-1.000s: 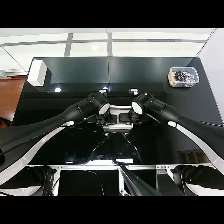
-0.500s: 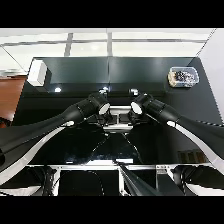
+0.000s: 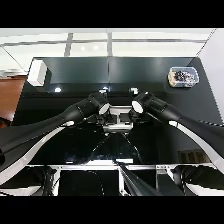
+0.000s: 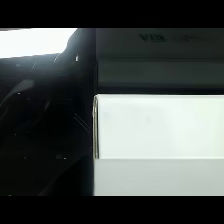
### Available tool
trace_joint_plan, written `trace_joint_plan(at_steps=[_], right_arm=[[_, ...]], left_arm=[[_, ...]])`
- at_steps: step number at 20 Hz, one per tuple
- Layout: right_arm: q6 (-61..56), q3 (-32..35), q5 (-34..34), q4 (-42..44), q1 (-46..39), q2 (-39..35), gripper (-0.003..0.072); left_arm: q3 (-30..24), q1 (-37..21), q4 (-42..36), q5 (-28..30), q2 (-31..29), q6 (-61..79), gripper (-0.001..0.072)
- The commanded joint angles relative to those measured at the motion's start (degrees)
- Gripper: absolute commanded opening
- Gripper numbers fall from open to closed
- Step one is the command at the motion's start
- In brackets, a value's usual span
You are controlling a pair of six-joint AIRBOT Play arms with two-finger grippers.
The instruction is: Fold the box and place the chain.
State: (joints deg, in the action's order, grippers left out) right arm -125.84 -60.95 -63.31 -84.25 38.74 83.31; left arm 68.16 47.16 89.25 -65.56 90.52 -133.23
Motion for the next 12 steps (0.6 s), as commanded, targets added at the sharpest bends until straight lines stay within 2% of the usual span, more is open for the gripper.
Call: trace_joint_plan(at_steps=[1, 4, 6, 8, 10, 12], right_arm=[[4.0, -3.0, -5.5, -0.5, -0.5, -2.5, 0.0389], [8.7, -6.4, -9.7, -1.4, -0.5, -7.7, 0.0388], [9.0, -7.8, -10.8, -6.4, -0.8, -12.4, 0.0388], [9.1, -7.8, -12.1, -15.9, -1.7, -16.5, 0.0370], [9.4, -7.8, -15.9, -29.9, -3.0, -17.7, 0.0370], [9.4, -7.1, -15.6, -35.6, -6.4, -17.6, 0.0370]], left_arm=[[0.0, 0.0, -0.2, 0.0, 0.0, -0.1, 0.0028], [0.0, 0.0, -0.2, 0.0, 0.0, -0.1, 0.0028], [0.0, 0.0, -0.2, 0.0, 0.0, -0.1, 0.0028], [0.0, 0.0, -0.2, 0.0, 0.0, -0.1, 0.0028], [0.0, 0.0, -0.2, -0.1, 0.0, -0.1, 0.0028], [0.0, 0.0, -0.2, -0.1, 0.0, -0.1, 0.0028]])
